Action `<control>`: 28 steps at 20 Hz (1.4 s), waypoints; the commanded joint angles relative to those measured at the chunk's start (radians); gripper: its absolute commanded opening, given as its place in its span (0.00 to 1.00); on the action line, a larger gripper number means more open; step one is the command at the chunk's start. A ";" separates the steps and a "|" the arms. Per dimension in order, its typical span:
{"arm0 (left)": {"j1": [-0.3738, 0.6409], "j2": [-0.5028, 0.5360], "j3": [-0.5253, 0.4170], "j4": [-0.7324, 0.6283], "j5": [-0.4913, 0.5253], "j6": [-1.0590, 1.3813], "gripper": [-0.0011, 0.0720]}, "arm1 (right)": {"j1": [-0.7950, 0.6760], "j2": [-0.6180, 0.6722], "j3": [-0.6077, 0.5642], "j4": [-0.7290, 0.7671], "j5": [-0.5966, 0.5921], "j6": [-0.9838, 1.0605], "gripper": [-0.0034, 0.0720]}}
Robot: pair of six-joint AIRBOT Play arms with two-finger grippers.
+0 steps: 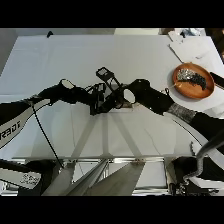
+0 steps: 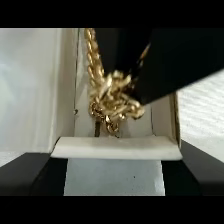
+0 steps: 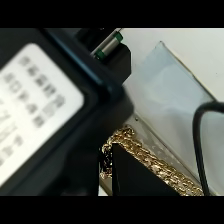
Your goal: Fold the box and place the chain.
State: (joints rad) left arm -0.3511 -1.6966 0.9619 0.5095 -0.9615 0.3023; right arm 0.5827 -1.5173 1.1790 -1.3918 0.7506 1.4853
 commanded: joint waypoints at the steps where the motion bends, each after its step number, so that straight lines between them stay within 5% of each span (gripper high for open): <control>1: 0.000 0.000 0.000 0.000 0.000 0.000 0.36 | 0.001 -0.013 0.001 -0.008 0.013 0.003 0.51; 2: 0.000 0.000 0.000 0.000 0.000 0.000 0.36 | 0.001 -0.002 0.001 -0.008 0.031 0.003 0.62; 9: 0.000 0.000 0.000 0.000 0.000 0.000 0.36 | -0.018 0.220 0.001 -0.290 0.234 0.001 0.62; 14: 0.000 0.000 0.000 0.000 0.000 0.000 0.36 | -0.209 0.360 0.001 -0.313 0.330 -0.034 0.62; 16: 0.000 0.000 0.000 0.000 0.000 0.000 0.36 | -0.309 0.354 0.000 -0.307 0.415 -0.044 0.64; 18: 0.000 0.000 0.000 0.000 0.001 0.000 0.36 | -0.386 0.327 0.000 -0.281 0.458 -0.042 0.78; 23: 0.000 0.000 0.000 0.000 0.000 0.000 0.36 | -0.439 0.201 0.000 -0.220 0.477 0.005 0.81; 28: 0.000 0.000 0.000 0.000 0.000 0.000 0.36 | -0.422 0.118 0.000 -0.213 0.436 -0.490 0.82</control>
State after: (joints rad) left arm -0.3511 -1.6966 0.9619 0.5095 -0.9615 0.3019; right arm 0.1600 -1.3602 1.1790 -1.6169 1.2007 1.2736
